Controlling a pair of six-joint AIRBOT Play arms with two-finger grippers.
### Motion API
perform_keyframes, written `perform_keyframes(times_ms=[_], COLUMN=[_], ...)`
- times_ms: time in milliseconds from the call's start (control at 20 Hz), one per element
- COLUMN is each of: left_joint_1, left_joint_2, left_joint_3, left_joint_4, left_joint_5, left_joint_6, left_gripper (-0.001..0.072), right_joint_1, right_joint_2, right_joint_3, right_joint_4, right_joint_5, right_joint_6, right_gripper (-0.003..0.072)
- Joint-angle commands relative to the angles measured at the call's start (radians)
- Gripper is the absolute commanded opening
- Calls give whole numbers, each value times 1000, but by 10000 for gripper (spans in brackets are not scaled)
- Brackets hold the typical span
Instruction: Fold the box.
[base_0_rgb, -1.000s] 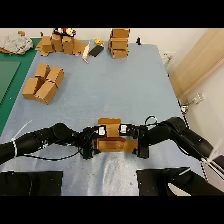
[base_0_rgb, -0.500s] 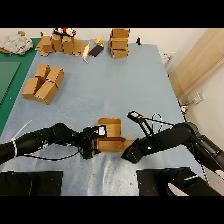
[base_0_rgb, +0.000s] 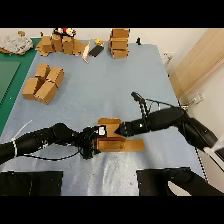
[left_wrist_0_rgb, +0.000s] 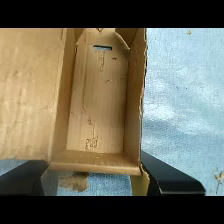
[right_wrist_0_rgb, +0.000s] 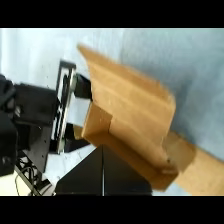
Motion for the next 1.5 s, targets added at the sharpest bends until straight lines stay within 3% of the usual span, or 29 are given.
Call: perform_keyframes(times_ms=[0, 350, 1000, 1200, 1450], left_joint_1=[0, 0, 0, 0, 0], left_joint_2=[0, 0, 0, 0, 0], left_joint_3=[0, 0, 0, 0, 0], left_joint_4=[0, 0, 0, 0, 0], left_joint_5=[0, 0, 0, 0, 0], left_joint_6=[0, 0, 0, 0, 0], left_gripper=[518, 518, 518, 518, 518], right_joint_1=[-98, -107, -105, -126, -138], right_joint_2=[-144, -423, -481, -426, -164], right_joint_3=[35, 35, 19, 48, 64], right_joint_4=[180, 223, 214, 192, -53], right_joint_5=[-1, 41, 28, -49, -66], right_joint_6=[-227, -423, -455, -462, -394], right_gripper=[1, 1, 1, 2, 2])
